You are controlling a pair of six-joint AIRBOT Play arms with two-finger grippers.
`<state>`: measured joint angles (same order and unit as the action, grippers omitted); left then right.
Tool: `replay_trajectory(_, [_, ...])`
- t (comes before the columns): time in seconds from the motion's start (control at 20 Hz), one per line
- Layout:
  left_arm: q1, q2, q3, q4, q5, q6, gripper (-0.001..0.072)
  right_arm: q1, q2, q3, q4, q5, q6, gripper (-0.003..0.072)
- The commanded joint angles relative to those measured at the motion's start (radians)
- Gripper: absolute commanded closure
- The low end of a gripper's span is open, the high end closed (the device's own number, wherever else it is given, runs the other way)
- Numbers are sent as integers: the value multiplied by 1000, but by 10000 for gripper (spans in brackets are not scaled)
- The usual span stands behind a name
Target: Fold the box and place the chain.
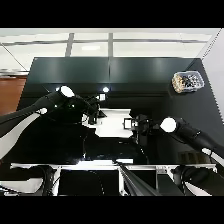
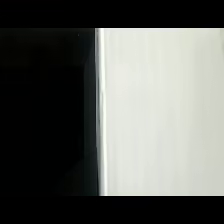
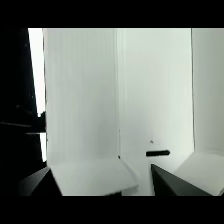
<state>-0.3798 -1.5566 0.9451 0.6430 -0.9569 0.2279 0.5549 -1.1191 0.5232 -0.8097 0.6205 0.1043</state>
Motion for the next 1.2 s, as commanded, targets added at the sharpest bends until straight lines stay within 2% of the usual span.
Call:
replay_trajectory(0.0, [0,-1,0,4,4,4,678,42,-12,1,113,-151,-16,-4])
replay_trajectory(0.1, [0,-1,0,4,3,4,678,39,2,19,117,-175,-16,-4])
replay_trajectory(0.2, [0,-1,0,4,3,4,678,24,28,36,57,-174,-14,-5])
replay_trajectory(0.55, [0,-1,0,3,3,4,678,-121,36,64,53,-62,-21,-4])
replay_trajectory(0.9, [0,-1,0,3,3,4,678,-214,-28,64,385,106,-356,-4])
replay_trajectory(1.15, [-1,-1,0,3,3,3,678,-216,-135,64,417,128,-462,-4])
